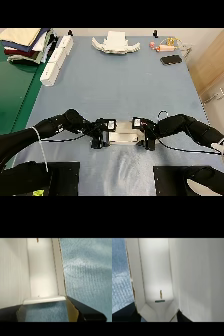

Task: Fold the box.

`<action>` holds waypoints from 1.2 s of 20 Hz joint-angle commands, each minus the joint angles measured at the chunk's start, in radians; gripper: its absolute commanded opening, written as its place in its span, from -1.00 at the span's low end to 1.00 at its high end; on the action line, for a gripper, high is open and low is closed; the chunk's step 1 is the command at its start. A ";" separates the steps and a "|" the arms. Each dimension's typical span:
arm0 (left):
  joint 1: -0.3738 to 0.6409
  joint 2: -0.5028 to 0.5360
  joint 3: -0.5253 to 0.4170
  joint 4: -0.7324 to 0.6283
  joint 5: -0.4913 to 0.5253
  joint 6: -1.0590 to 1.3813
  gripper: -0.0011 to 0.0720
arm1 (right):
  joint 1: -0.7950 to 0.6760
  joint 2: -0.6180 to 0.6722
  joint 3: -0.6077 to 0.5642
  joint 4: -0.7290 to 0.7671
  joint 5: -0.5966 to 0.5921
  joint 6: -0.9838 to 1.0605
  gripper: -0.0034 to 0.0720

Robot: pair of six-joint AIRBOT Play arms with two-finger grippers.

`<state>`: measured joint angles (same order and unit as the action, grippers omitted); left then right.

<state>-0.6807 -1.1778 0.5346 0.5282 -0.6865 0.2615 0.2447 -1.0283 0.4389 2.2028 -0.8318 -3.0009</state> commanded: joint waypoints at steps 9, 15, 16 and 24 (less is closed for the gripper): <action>-0.012 -0.044 0.000 -0.016 0.050 -0.046 0.94 | 0.000 -0.001 0.000 0.000 0.000 0.000 0.43; -0.012 -0.044 0.000 -0.036 0.051 -0.045 0.62 | 0.000 -0.001 0.000 0.000 0.000 0.000 0.43; -0.012 -0.044 0.000 -0.036 0.051 -0.045 0.61 | 0.000 -0.001 0.000 0.000 0.000 0.000 0.43; -0.012 -0.044 0.000 -0.035 0.032 -0.045 0.05 | 0.000 -0.001 0.000 0.000 0.000 0.000 0.43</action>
